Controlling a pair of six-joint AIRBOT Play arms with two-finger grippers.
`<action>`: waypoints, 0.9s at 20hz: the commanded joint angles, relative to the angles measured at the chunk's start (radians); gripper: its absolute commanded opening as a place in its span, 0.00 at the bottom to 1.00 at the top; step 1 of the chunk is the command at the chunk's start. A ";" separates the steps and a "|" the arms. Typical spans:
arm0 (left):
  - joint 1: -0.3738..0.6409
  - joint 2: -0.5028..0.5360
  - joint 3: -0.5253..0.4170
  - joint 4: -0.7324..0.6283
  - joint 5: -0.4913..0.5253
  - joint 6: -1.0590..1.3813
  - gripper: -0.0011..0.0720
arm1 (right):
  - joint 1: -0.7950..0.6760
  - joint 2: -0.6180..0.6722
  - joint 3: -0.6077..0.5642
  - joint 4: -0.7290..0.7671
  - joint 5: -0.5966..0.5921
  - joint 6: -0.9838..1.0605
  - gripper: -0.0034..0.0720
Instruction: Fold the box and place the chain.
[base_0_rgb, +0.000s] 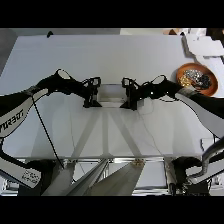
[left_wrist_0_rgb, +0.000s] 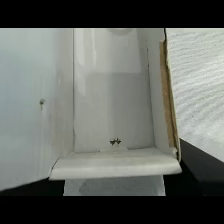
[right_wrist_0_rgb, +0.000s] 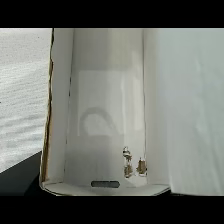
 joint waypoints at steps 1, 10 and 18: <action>-0.001 -0.001 -0.001 0.002 -0.001 0.000 0.39 | 0.000 0.001 0.000 0.000 -0.001 0.000 0.73; -0.001 -0.001 -0.001 0.002 -0.001 0.000 0.39 | 0.000 0.001 0.000 0.000 0.000 0.000 0.73; -0.001 -0.001 -0.001 0.002 -0.001 0.000 0.39 | 0.000 0.005 0.000 -0.030 -0.005 -0.002 0.91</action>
